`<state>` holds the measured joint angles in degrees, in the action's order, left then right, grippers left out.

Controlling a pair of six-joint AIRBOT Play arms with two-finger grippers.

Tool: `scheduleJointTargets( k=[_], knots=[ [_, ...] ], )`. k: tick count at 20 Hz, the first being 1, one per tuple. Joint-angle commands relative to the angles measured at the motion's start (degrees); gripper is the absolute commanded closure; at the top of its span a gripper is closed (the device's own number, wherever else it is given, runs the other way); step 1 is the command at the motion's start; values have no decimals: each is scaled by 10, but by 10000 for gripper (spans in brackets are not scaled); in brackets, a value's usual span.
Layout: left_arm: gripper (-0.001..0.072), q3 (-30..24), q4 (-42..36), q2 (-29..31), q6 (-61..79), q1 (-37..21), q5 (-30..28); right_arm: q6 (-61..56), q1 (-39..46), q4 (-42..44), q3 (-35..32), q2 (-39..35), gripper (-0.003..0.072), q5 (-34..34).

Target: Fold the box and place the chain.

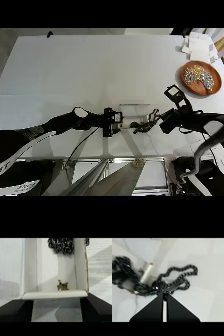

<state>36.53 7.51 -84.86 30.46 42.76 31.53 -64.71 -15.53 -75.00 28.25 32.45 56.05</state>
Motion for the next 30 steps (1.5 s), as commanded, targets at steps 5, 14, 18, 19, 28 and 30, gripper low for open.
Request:
scheduleJointTargets(
  k=[5,14,18,19,28,30],
  knots=[
    [389,0,0,0,0,0,0,84,-1,236,73,-39,669,11],
    [389,0,0,0,0,0,0,112,-1,317,177,71,669,64],
    [389,0,0,0,0,0,0,112,-20,314,177,111,669,97],
    [389,0,0,0,0,0,0,112,-32,307,177,125,669,99],
    [389,0,0,0,0,0,0,105,-95,223,143,256,669,89],
    [389,0,0,0,0,0,0,105,-95,224,129,271,669,65]
  ],
)
